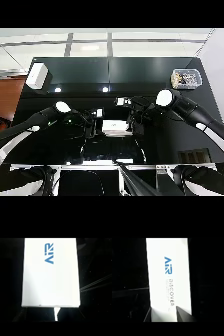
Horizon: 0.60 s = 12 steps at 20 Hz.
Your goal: Fold the box and place the chain.
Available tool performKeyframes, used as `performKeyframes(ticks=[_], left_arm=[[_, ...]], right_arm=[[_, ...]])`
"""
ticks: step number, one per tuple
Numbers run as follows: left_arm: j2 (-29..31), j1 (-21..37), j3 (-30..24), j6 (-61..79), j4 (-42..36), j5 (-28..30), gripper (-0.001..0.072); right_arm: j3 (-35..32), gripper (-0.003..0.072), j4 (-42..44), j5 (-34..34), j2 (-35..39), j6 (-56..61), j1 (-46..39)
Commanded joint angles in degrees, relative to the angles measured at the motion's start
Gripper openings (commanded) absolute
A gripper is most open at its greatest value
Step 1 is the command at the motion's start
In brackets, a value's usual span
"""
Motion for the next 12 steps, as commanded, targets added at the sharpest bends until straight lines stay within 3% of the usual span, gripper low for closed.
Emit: performKeyframes(ticks=[1,7,12], left_arm=[[0.0,0.0,0.0,0.0,0.0,0.1,0.0489],[0.0,0.0,0.0,0.0,0.0,0.1,0.0488],[0.0,0.0,0.0,0.0,0.0,0.1,0.0488]], right_arm=[[0.1,0.0382,0.3,-0.4,0.1,-0.1,0.0],[-1.0,0.0382,0.3,-0.7,-0.3,0.0,0.0],[-0.9,0.0381,0.5,0.4,0.8,8.0,-1.0]])
